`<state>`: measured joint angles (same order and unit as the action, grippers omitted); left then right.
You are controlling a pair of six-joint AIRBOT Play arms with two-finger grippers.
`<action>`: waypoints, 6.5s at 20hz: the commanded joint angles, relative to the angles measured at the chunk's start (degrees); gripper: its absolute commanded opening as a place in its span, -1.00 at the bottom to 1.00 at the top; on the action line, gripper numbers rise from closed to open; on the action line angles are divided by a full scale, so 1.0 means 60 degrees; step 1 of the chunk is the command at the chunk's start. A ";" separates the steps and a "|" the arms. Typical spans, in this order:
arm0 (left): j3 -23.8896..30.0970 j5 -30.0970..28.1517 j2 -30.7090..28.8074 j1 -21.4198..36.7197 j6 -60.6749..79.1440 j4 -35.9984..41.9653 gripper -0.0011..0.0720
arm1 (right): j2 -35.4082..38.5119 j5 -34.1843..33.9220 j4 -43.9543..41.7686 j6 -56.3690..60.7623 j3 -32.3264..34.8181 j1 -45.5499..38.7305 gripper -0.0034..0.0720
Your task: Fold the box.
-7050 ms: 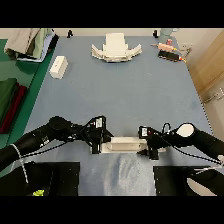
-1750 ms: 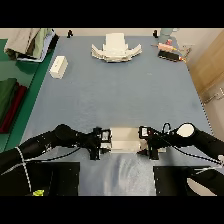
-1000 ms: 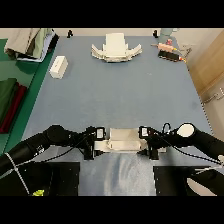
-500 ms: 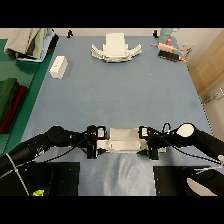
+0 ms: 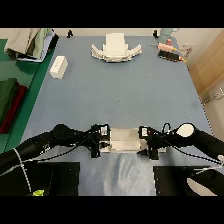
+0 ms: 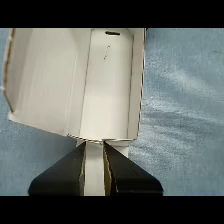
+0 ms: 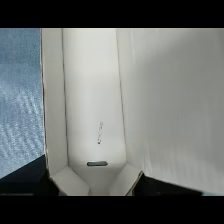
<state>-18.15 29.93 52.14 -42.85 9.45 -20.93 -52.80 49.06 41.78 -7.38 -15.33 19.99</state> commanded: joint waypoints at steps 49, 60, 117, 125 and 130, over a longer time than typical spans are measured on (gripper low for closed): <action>0.0630 0.0885 -0.1271 -0.0047 -1.6458 -0.4025 -0.93 | 0.0004 -0.0007 0.0000 0.0004 -0.0004 0.0004 0.54; -0.0437 0.1118 -0.1563 -0.0441 -1.5985 -0.3646 0.08 | 0.0004 -0.0007 0.0000 0.0004 -0.0004 0.0004 0.54; -0.7322 0.5960 0.4994 -0.4492 -2.5944 -1.1551 0.35 | 0.0000 -0.0007 0.0000 0.0004 -0.0004 0.0004 0.54; -0.7730 0.8910 0.3257 -0.4124 -2.5645 -1.1930 0.36 | 0.0004 -0.0007 0.0000 0.0004 -0.0004 0.0004 0.54; -0.7730 1.1734 0.1749 -0.3009 -2.3518 -1.2091 -0.93 | 0.0004 -0.0007 0.0000 0.0004 -0.0004 0.0004 0.54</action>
<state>-64.40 90.11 66.87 -64.25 -139.24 -92.79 -52.80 48.99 41.78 -7.35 -15.31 20.01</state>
